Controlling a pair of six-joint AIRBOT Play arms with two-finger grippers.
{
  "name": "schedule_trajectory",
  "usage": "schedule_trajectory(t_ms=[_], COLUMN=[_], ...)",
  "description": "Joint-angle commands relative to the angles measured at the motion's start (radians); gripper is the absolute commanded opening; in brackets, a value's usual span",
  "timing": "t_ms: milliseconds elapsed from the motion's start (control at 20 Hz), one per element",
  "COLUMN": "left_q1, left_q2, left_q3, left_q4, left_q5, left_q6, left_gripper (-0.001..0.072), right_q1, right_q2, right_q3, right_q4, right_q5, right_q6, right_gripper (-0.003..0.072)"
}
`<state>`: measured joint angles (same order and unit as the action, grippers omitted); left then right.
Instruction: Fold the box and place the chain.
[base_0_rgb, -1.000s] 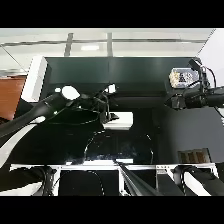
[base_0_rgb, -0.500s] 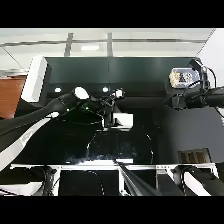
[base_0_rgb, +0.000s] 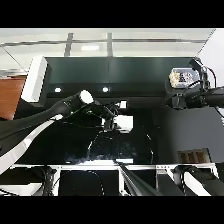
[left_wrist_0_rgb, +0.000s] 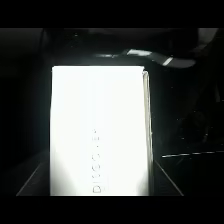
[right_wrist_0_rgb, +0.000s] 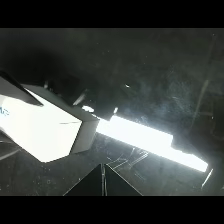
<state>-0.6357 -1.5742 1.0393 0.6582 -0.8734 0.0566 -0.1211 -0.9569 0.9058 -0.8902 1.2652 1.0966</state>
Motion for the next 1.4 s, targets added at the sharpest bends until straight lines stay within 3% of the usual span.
schedule_trajectory(t_ms=[0, 50, 100, 250, 350, 500, 650, 850, 1000, 1100, 1200, 1350], left_q1=[-0.042, -0.048, -0.048, 0.003, 0.106, 0.34, 0.637, 1.026, 1.217, 1.275, 1.277, 1.26], left_q2=[0.0, 0.013, 0.033, 0.153, 0.261, 0.398, 0.521, 0.585, 0.581, 0.579, 0.559, 0.486], left_q3=[0.003, 0.019, 0.043, 0.089, 0.087, 0.039, -0.105, -0.283, -0.294, -0.29, -0.29, -0.29], left_q4=[0.087, 0.132, 0.185, 0.446, 0.633, 0.787, 0.803, 0.79, 0.795, 0.733, 0.65, 0.605], left_q5=[0.075, 0.038, -0.003, -0.06, -0.124, -0.273, -0.345, -0.251, -0.165, -0.128, -0.093, 0.011], left_q6=[-0.031, -0.096, -0.206, -0.575, -0.869, -1.228, -1.342, -1.346, -1.342, -1.227, -1.065, -1.024], left_gripper=[0.0565, 0.0371, 0.0342, 0.0331, 0.0332, 0.0331, 0.0331, 0.0332, 0.0332, 0.0332, 0.0332, 0.0332], right_q1=[0.0, 0.0, 0.0, 0.0, 0.0, 0.0, 0.0, 0.005, 0.005, 0.005, 0.005, 0.005], right_q2=[0.0, 0.0, 0.0, 0.0, 0.0, 0.0, 0.0, 0.0, -0.001, -0.001, -0.001, -0.001], right_q3=[0.001, 0.001, 0.001, 0.001, 0.001, 0.001, 0.001, 0.001, 0.001, 0.001, 0.0, 0.001], right_q4=[0.0, 0.0, 0.0, 0.0, 0.0, -0.001, 0.0, -0.002, -0.002, -0.002, 0.0, 0.0], right_q5=[-0.014, -0.016, -0.015, -0.014, -0.014, -0.016, -0.02, -0.053, -0.075, -0.076, -0.085, -0.087], right_q6=[0.0, 0.0, 0.0, 0.0, 0.0, -0.001, -0.001, -0.002, -0.002, -0.002, 0.0, 0.031], right_gripper=[0.0018, 0.0018, 0.0018, 0.0018, 0.0018, 0.0018, 0.0018, 0.0018, 0.0018, 0.0018, 0.0018, 0.0019])
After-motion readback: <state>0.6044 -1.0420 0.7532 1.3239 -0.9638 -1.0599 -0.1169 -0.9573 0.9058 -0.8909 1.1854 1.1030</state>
